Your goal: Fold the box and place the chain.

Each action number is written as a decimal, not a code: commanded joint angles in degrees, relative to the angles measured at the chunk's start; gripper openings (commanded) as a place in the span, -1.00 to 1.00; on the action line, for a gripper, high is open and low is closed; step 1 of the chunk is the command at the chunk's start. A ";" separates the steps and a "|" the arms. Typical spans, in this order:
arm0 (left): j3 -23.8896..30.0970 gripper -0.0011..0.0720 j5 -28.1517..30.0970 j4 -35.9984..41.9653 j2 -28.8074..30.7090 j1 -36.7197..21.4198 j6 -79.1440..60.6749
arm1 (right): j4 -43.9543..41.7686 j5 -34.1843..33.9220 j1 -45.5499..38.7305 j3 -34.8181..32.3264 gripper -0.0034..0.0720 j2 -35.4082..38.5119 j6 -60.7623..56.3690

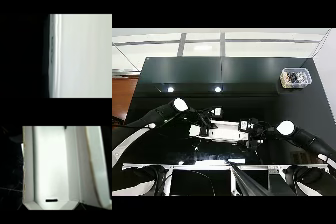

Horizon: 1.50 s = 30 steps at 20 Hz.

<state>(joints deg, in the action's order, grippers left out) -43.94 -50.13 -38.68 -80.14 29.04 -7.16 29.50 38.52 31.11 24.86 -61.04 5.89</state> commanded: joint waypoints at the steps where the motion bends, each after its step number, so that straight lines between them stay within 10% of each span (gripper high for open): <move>1: -0.07 -0.89 0.15 0.44 0.04 0.04 1.88 | -0.96 0.85 -0.04 0.00 0.76 -2.38 3.48; 30: -0.07 -0.89 0.02 0.35 0.04 0.04 3.13 | -1.22 -1.20 -0.04 0.02 0.74 -5.05 3.50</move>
<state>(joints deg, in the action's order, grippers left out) -43.97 -50.19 -38.35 -80.14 29.10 -4.03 28.08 36.71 31.11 24.88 -66.06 9.41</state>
